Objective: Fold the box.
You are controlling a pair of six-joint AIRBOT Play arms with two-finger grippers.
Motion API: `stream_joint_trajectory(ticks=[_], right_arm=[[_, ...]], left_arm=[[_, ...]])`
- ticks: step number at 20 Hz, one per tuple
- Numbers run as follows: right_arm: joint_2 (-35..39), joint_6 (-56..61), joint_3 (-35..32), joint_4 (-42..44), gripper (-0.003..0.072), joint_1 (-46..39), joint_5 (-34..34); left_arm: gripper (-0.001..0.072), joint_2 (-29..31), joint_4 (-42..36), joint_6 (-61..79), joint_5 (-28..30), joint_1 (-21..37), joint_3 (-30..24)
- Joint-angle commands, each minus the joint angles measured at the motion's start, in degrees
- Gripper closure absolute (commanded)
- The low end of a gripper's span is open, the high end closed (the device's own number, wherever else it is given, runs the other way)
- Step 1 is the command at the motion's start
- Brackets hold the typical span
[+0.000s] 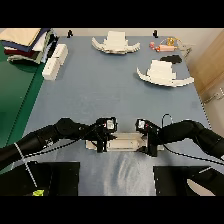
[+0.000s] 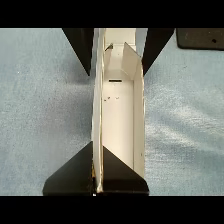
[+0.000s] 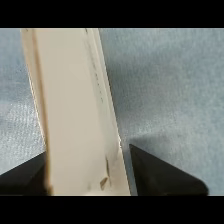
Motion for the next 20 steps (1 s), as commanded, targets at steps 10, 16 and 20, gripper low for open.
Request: stream_joint_trajectory(ticks=[10,16,20], right_arm=[[-3.5,-7.7,0.0,4.2,-0.0034,-2.8,-5.3],[-3.8,-7.7,-0.4,4.1,-0.0023,-1.4,-2.0],[-4.4,-7.7,-1.8,4.0,0.0042,-0.3,0.0]], left_arm=[[0.0694,0.0,0.0,0.0,0.0,0.0,0.0],[0.0694,0.0,0.0,0.0,0.0,0.0,0.0],[0.0694,0.0,0.0,0.0,0.0,0.0,0.0]])
